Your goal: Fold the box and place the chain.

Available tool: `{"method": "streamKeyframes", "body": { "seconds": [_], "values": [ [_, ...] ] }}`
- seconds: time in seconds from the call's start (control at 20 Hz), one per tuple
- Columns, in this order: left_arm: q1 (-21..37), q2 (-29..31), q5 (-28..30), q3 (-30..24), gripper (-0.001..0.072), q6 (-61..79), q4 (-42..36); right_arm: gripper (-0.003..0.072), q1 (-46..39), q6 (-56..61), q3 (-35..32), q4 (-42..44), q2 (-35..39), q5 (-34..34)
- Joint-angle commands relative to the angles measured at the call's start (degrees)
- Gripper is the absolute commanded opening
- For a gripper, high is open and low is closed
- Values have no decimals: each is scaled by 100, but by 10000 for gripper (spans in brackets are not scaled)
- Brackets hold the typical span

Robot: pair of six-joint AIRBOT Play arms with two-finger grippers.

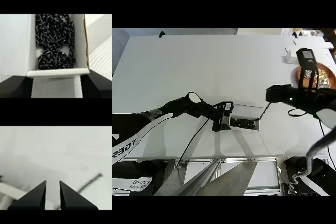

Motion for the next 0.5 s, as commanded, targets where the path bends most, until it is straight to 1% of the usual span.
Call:
{"method": "streamKeyframes", "body": {
  "seconds": [0.0, 0.05, 0.1, 0.35, 0.4, 0.45],
  "values": [
    [0, 2, 0, 2, 172, 2, 2, 296, -927, -505, 24, -140, -409, 479],
    [0, 2, 2, 2, 172, 2, 2, 441, -1029, -505, 24, -142, -577, 457],
    [0, 2, 2, 2, 172, 2, 2, 518, -1082, -520, 24, -140, -758, 411],
    [-2, 2, 2, 2, 172, 2, 2, 512, -1080, -649, 24, 57, -1832, 205],
    [0, 4, 0, 2, 172, 2, 2, 474, -1080, -649, 24, 57, -2035, 181],
    [-2, 4, 0, 2, 172, 2, 2, 392, -1080, -649, 24, 57, -2229, 166]
  ]
}}
